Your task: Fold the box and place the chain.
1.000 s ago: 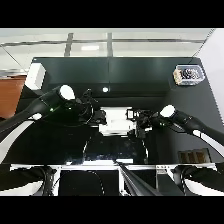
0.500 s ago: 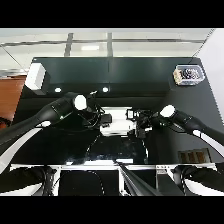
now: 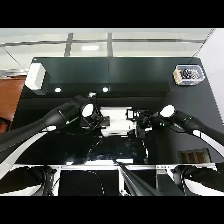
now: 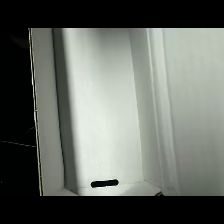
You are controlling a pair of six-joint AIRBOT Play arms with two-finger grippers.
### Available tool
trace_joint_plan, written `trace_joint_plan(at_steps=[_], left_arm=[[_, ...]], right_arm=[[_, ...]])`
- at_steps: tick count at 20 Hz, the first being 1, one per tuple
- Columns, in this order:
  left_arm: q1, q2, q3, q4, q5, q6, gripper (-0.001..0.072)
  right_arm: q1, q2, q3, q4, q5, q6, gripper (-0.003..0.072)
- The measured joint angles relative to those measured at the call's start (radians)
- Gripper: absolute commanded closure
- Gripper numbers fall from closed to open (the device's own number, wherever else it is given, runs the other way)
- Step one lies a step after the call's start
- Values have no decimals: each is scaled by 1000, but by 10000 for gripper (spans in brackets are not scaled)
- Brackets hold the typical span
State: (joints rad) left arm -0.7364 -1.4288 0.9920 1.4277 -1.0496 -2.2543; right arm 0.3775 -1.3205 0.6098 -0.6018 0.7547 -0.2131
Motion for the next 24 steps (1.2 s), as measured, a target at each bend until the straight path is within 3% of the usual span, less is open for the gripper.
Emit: trace_joint_plan(at_steps=[9,11,16,17,18,19,24], left_arm=[[-86,-65,95,138,-33,-156,258],[-93,-75,99,139,-32,-171,355],[-100,-84,102,138,-33,-184,360],[-100,-85,103,138,-32,-185,421],[-100,-85,103,137,-33,-187,599],[-101,-85,103,130,-25,-187,682],[-101,-86,103,129,-34,-176,675]], right_arm=[[0,0,0,-1,0,0,236],[0,0,0,0,1,0,236],[0,0,0,-1,1,0,236],[0,0,0,-1,1,0,235],[0,0,0,-1,1,0,236],[0,0,0,-1,1,0,235],[0,0,0,-2,2,-2,236]])
